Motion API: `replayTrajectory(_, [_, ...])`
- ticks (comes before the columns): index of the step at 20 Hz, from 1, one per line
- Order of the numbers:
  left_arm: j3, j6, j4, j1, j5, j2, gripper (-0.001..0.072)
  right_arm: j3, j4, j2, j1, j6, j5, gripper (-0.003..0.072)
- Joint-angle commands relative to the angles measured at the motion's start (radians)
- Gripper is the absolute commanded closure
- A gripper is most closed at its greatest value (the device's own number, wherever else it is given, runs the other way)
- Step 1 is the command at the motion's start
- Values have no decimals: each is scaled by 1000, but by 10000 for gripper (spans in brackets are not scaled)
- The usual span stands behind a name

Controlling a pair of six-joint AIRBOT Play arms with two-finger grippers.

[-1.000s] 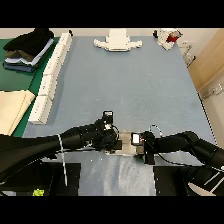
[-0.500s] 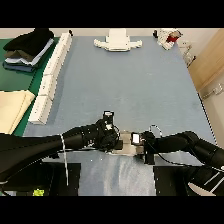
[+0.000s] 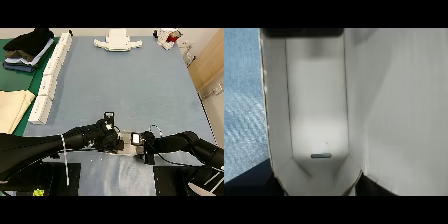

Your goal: Fold the box.

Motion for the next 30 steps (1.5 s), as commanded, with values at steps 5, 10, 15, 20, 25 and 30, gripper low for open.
replayTrajectory(5, [9, -5, 44, 0, 6, 0, 366, 1, 0, 0, 0, 1, 0, 179])
replayTrajectory(10, [57, -6, 84, 0, -61, 0, 366, 1, 0, 0, 0, 1, 0, 179])
replayTrajectory(15, [56, -77, 118, -38, -65, 0, 367, 1, 0, 0, 0, 1, 0, 179])
replayTrajectory(20, [56, -92, 140, -72, -102, -10, 367, 1, 0, 0, 0, 1, 0, 179])
replayTrajectory(25, [56, -117, 140, -73, -105, -39, 603, 1, 0, 0, 0, 1, 0, 179])
replayTrajectory(30, [59, -122, 143, -73, -104, -37, 694, 1, 0, 0, 0, 1, 0, 179])
